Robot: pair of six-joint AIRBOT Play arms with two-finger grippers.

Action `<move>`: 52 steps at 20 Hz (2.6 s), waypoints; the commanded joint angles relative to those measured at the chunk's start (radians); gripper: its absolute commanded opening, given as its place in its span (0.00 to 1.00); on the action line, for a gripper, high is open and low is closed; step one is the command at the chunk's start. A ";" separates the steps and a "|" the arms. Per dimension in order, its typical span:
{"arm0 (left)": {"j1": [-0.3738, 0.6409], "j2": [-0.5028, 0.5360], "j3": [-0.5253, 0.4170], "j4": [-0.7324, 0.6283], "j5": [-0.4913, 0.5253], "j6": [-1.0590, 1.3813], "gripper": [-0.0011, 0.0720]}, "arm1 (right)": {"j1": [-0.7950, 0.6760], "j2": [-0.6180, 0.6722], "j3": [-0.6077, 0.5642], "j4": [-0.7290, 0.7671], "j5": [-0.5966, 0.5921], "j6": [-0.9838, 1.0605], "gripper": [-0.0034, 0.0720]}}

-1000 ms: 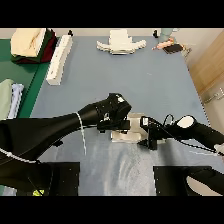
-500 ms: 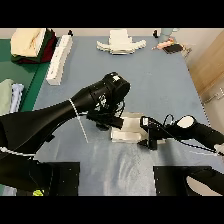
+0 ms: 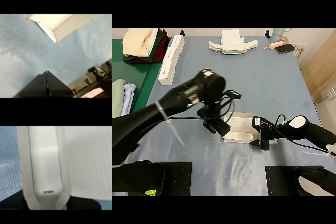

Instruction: Fold the box.

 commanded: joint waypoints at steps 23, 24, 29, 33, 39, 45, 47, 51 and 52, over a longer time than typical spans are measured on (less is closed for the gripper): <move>0.322 0.016 -0.609 -0.708 0.782 1.736 0.96 | 0.000 0.000 0.001 0.000 0.000 0.000 0.74; 0.322 0.011 -0.609 -0.715 0.782 1.741 0.96 | 0.000 0.000 0.001 0.000 0.000 0.000 0.74; 0.317 -0.019 -0.609 -0.749 0.784 1.788 0.96 | 0.000 -0.001 0.001 0.000 0.000 0.000 0.74; 0.289 -0.029 -0.609 -0.756 0.784 1.792 0.96 | 0.000 0.000 0.001 0.000 0.000 0.000 0.74; 0.283 -0.028 -0.609 -0.785 0.793 1.791 0.96 | 0.000 -0.001 0.001 0.000 0.000 0.000 0.74; 0.257 -0.029 -0.609 -0.827 0.860 1.791 0.96 | 0.000 -0.001 0.001 0.000 0.000 0.000 0.74; 0.239 -0.029 -0.615 -0.826 0.884 1.792 0.96 | 0.000 0.000 0.001 0.000 0.000 0.000 0.74; 0.227 -0.027 -0.631 -0.825 0.885 1.799 0.96 | 0.000 0.000 0.001 0.000 0.000 0.000 0.74; 0.227 -0.027 -0.631 -0.825 0.880 1.800 0.96 | 0.000 0.000 0.001 0.000 0.000 0.000 0.74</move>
